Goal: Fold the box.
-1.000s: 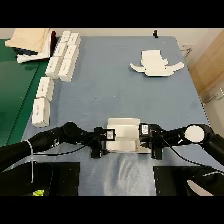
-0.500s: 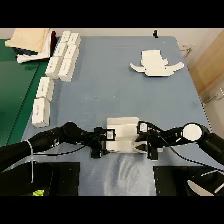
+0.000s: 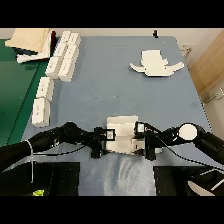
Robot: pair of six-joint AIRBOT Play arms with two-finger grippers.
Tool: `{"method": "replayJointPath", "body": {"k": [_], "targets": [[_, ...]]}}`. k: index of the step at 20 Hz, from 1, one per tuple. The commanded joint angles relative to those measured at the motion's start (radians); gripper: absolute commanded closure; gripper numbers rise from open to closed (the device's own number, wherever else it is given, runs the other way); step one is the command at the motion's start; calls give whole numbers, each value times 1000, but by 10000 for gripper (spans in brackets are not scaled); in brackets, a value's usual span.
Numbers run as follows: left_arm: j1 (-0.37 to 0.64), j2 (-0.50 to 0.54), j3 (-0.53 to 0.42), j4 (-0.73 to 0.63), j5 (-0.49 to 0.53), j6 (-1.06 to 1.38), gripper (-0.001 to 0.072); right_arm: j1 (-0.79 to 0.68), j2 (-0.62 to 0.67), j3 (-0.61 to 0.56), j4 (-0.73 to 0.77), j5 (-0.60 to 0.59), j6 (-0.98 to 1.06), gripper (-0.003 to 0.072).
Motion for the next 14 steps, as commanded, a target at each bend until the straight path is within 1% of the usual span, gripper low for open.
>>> {"method": "replayJointPath", "body": {"k": [1, 2, 3, 4, 5, 7, 9, 11, 12, 13, 14], "targets": [[0, 0, 1, 0, 0, 0, 238, 2, 5, 0, -35, 4, 23, 36], [0, 0, 1, 0, 0, 0, 237, 2, 14, 2, -66, 11, 61, 170], [0, 0, 1, 0, 0, 0, 238, 2, 29, 11, -111, 38, 138, 397], [0, 0, 1, 0, 0, 0, 237, 1, 45, 24, -166, 65, 273, 560], [0, 0, 1, 0, 0, 0, 237, 1, 66, 41, -251, 97, 466, 682], [0, 0, 1, 0, 0, 0, 238, 1, 112, 78, -443, 182, 771, 683], [0, 0, 1, 0, 0, 0, 237, -2, 169, 141, -624, 307, 1001, 683], [0, 0, 1, 0, 0, 0, 237, -2, 236, 206, -826, 390, 1242, 683], [0, 0, 1, 0, 0, 0, 237, -8, 266, 229, -958, 428, 1381, 683], [0, 0, 1, 0, 0, 0, 237, -31, 279, 238, -1068, 475, 1502, 683], [0, 0, 1, 0, 0, 0, 238, -75, 275, 237, -1131, 532, 1584, 683]]}}
